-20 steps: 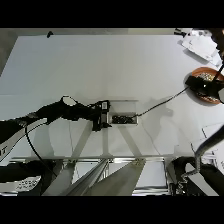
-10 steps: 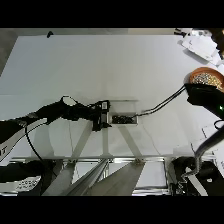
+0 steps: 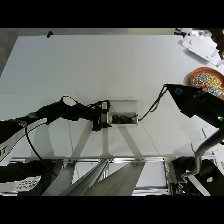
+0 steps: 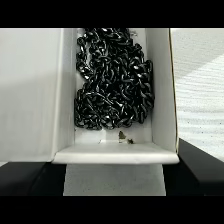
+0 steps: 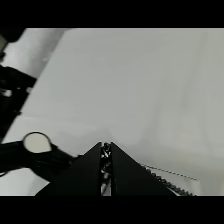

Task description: Fold the box and place the chain.

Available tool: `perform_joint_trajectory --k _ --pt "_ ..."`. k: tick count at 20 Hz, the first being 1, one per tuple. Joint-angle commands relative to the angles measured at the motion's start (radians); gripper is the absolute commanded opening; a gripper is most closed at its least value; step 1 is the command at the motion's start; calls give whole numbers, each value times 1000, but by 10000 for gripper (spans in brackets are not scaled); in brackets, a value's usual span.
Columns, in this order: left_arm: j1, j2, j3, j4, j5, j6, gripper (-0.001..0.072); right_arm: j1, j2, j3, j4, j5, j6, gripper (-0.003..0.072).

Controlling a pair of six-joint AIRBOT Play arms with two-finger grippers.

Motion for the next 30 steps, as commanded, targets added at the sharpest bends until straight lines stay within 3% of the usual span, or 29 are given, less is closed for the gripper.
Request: perform_joint_trajectory --k 1,8,17,30 --pt "0 0 0 0 0 0 325 95 -41 1 59 -116 -9 15" --pt "0 0 0 0 0 0 325 226 -135 18 59 -304 -8 15" --pt "0 0 0 0 0 0 325 226 -185 80 123 -372 -7 15" --pt "0 0 0 0 0 0 325 226 -192 153 266 -360 -9 14"
